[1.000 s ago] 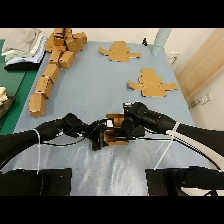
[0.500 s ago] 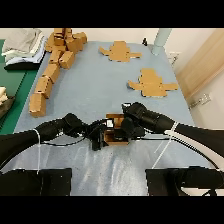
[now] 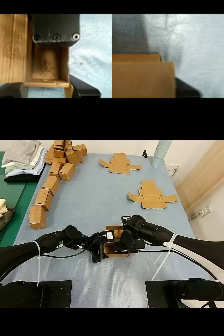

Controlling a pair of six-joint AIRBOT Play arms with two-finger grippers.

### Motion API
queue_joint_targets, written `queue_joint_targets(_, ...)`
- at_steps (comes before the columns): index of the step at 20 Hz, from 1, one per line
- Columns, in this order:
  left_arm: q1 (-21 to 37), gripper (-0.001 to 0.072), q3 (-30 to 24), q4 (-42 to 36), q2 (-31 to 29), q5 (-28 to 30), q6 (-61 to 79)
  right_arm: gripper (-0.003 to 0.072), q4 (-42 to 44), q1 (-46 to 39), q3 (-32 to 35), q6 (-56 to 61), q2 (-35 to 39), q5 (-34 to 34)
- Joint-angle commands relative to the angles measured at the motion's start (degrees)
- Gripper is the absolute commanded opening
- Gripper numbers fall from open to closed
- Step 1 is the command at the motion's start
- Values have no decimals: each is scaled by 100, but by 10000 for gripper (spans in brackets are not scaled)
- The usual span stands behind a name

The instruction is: Fold the box.

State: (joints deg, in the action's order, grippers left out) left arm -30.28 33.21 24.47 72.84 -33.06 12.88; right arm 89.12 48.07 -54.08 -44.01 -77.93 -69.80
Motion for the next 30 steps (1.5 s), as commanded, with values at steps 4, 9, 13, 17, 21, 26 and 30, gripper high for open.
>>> queue_joint_targets(4, -4, 395, 7, -2, -2, 2, -7, 519, 170, -2, -186, -151, 140, -72)
queue_joint_targets(9, -4, 394, 7, -2, -2, 0, -7, 518, -46, -133, -538, -149, 765, -673)
queue_joint_targets(13, -4, 394, 7, -2, -2, 0, -7, 254, -505, -699, -538, -225, 1279, -1045)
queue_joint_targets(17, -4, 394, 7, -2, -2, 0, -7, 3, -382, -2004, -514, -1224, 1283, -505)
queue_joint_targets(21, -4, 394, 7, -2, -2, 0, -7, 3, 3182, -3842, -520, -4332, 289, 227)
queue_joint_targets(26, -4, 395, 7, -2, -2, -2, -7, 2, 6308, -4288, -525, -7044, -1174, -531)
queue_joint_targets(30, -4, 394, 7, -2, -2, 0, -7, 2, 6321, -3727, -520, -7938, -1261, -887)
